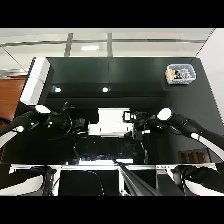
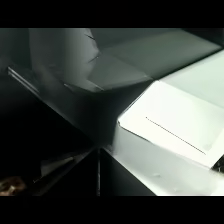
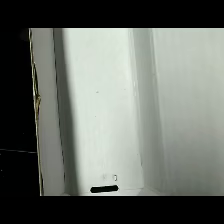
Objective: Fold the box and place the chain.
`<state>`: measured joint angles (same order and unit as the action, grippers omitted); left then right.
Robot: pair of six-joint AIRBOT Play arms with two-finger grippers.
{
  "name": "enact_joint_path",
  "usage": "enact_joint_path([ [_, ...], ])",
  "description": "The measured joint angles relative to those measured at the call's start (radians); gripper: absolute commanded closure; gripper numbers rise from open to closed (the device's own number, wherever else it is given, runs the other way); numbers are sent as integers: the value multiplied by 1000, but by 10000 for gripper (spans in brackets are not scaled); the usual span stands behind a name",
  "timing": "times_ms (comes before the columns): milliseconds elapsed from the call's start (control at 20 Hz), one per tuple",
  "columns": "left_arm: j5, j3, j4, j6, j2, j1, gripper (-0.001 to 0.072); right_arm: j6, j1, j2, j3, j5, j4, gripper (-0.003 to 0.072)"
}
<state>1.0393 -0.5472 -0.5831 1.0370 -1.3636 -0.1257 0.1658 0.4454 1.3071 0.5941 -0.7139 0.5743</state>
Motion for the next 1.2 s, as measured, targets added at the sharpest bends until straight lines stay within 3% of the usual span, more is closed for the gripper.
enact_joint_path([
  [100,31,-1,55,-69,-3,-6,679,0,0,0,0,0,0,629],
  [150,50,-1,77,-99,-3,-7,608,0,0,0,0,0,0,629],
  [250,72,-2,122,-143,-5,-7,227,0,0,0,0,0,0,629],
  [300,76,-4,137,-156,-5,-6,113,0,0,0,0,0,0,629],
  [700,128,-46,189,-195,-6,-26,113,0,0,0,0,0,0,629],
  [800,135,-62,192,-196,-6,-45,231,0,0,0,0,0,0,629],
  [1050,151,-135,140,-150,-6,-84,250,0,0,0,0,0,0,629],
  [1200,153,-188,61,-63,-6,-108,307,0,0,0,0,0,0,629],
])
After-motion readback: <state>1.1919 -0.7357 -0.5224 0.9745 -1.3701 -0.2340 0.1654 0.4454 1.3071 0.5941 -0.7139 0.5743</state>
